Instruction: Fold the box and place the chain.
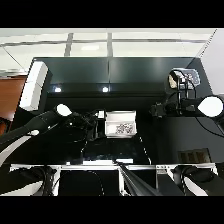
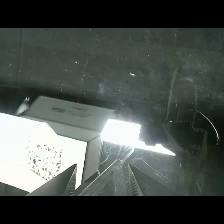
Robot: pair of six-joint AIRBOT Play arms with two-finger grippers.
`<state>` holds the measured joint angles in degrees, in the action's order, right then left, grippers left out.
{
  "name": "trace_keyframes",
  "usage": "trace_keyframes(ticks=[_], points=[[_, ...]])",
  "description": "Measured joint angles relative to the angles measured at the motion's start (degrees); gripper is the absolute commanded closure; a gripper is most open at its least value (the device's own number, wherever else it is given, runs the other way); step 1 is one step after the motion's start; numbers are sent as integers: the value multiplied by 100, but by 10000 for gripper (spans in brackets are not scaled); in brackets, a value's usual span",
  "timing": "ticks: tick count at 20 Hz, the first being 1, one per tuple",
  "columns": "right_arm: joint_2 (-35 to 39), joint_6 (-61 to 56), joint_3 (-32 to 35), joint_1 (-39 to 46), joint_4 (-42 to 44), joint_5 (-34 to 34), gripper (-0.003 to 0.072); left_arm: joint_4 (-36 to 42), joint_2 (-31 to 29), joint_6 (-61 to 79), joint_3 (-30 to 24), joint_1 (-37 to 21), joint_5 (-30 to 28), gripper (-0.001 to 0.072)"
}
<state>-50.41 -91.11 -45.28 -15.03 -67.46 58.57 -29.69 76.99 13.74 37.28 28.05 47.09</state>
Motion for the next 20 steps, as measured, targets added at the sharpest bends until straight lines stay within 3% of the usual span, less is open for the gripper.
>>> trace_keyframes(ticks=[4, 5, 6, 7, 9, 10, 11, 20], points=[[-7, 2, 0, -2, -4, -70, 309, 129, 13, -63, 22, 199, -299, 30], [-9, 2, 0, 0, -7, -76, 309, 146, 17, -61, 28, 229, -323, 100], [-17, 2, 0, 0, -7, -98, 309, 153, 20, -61, 33, 251, -354, 219], [-28, 2, 0, 0, -9, -103, 309, 166, 22, -37, 37, 269, -376, 240], [-52, 2, 0, -2, -4, -127, 287, 168, 24, 31, 39, 291, -415, 246], [-72, 0, 0, -2, 26, -188, 2, 170, 24, 66, 39, 295, -426, 246], [-90, 7, 0, -2, 103, -260, -34, 173, 24, 87, 39, 299, -442, 246], [-973, 1744, 0, -341, 1547, -1311, -31, 173, 24, 131, 42, 308, -479, 245]])
